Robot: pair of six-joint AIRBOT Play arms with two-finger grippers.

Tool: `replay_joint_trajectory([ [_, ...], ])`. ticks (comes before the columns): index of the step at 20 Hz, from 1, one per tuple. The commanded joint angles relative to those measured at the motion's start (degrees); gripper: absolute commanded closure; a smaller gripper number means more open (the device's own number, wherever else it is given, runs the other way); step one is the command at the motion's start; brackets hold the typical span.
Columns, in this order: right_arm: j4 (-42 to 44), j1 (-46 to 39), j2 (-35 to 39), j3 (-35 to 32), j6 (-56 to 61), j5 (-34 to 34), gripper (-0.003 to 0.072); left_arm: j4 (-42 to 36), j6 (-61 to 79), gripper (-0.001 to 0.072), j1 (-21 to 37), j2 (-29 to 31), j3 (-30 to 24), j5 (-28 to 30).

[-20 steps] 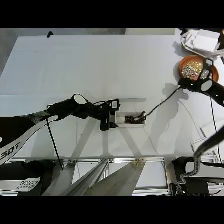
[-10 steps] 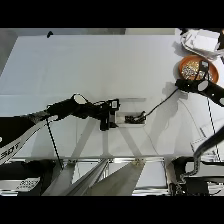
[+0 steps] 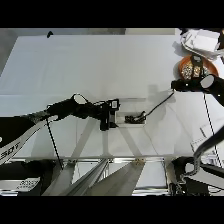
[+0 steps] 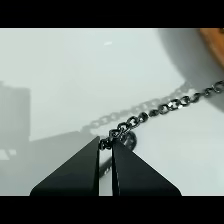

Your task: Fold the box and place the chain.

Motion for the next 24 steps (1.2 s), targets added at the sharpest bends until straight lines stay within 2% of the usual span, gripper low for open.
replay_joint_trajectory([
  [1,0.46,4.00,8.70,0.07,-1.40,13.35,0.0675,0.00,0.02,0.0501,-0.04,0.04,-0.02,0.02],
  [5,2.58,8.74,16.59,0.07,-1.40,22.69,0.0675,0.00,0.02,0.0501,-0.04,0.04,-0.02,0.02],
  [10,8.13,13.79,25.33,0.07,-1.38,29.20,0.0673,0.00,0.00,0.0501,-0.04,0.04,-0.02,0.02],
  [17,20.55,16.65,34.53,0.07,-1.49,33.64,0.0673,0.00,0.02,0.0501,-0.04,0.04,-0.02,0.02],
  [24,40.33,16.65,36.04,0.07,-8.92,33.55,0.0673,0.00,0.00,0.0501,-0.04,0.04,-0.02,0.02],
])
